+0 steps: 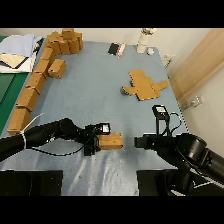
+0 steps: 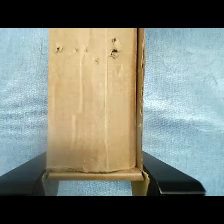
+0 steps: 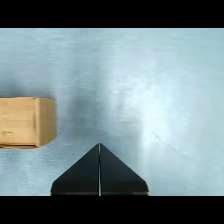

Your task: Fold the box.

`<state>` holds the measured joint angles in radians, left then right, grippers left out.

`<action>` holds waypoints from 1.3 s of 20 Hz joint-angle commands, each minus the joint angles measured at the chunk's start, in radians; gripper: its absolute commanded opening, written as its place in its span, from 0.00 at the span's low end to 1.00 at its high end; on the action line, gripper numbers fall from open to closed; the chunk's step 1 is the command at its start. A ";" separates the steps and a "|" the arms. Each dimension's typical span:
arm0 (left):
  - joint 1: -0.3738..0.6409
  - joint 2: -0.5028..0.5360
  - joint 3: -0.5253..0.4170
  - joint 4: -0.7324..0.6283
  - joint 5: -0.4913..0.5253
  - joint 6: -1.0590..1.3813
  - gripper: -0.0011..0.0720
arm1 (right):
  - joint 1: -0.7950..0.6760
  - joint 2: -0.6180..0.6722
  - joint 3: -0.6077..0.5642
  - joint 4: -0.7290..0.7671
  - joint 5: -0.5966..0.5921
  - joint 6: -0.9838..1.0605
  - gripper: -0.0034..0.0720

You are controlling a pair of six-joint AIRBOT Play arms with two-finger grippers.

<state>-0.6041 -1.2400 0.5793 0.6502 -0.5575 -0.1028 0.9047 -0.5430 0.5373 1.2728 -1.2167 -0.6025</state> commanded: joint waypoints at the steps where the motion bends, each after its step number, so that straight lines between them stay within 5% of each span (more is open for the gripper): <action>1: -0.001 0.000 -0.001 -0.006 0.018 0.000 0.48 | -0.039 0.006 0.025 -0.003 -0.076 0.003 0.05; 18: 0.000 0.002 0.000 -0.053 0.034 -0.005 0.48 | -0.039 0.006 0.024 -0.055 -0.022 0.143 0.05; 26: 0.048 0.064 0.000 -0.051 0.088 -0.222 0.48 | -0.039 0.006 0.023 -0.062 -0.022 0.142 0.05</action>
<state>-0.5800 -1.2015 0.5777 0.6014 -0.5022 -0.2321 0.8661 -0.5381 0.5602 1.2140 -1.2396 -0.4610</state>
